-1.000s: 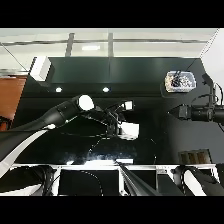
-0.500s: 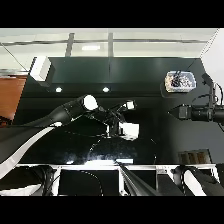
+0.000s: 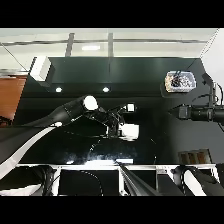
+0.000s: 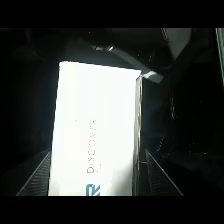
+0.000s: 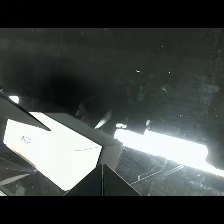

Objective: Fold the box and place the chain.

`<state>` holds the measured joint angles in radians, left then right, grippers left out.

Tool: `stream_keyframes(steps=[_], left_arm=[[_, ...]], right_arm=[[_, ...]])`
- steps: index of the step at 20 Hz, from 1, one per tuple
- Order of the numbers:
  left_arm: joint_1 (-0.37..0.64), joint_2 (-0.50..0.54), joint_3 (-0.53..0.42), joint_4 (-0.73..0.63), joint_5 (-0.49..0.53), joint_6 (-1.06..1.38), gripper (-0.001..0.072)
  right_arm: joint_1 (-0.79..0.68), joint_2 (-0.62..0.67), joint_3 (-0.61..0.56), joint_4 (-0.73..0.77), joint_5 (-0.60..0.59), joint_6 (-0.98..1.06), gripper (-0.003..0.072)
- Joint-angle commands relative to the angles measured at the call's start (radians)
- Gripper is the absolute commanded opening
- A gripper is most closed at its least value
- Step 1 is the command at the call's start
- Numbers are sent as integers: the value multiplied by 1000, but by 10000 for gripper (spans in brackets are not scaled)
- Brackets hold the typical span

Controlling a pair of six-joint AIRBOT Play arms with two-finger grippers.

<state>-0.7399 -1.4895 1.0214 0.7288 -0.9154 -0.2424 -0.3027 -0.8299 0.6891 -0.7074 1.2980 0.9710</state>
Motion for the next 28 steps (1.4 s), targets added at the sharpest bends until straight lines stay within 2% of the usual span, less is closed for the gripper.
stream_keyframes(steps=[1,5,7,11,12,13,14,15,17,19,21,24,28], left_arm=[[-21,-5,0,66,10,10,709],[-59,-31,-1,78,93,-2,709],[-80,-41,-1,138,124,-31,708],[-89,-43,-1,181,93,-83,700],[-89,-43,0,190,77,-84,664],[-89,-42,0,204,65,-109,562],[-87,-37,0,229,58,-172,376],[-82,-26,0,252,45,-225,340],[-47,11,-1,303,0,-319,340],[36,58,0,415,-37,-500,340],[165,111,0,555,-107,-704,340],[436,180,0,703,-198,-863,341],[839,201,0,667,-203,-896,341]], right_arm=[[0,1,0,0,-1,1,10],[0,1,0,0,-13,1,10],[0,1,0,0,-14,1,10],[0,1,0,0,-8,2,10],[0,1,0,0,-8,2,10],[0,1,0,0,-8,3,10],[0,1,0,0,-8,5,10],[0,1,0,0,-5,6,10],[0,1,0,0,2,8,10],[0,1,0,0,2,10,10],[0,1,0,0,2,17,10],[0,1,0,0,1,22,10],[0,1,0,1,-5,34,10]])
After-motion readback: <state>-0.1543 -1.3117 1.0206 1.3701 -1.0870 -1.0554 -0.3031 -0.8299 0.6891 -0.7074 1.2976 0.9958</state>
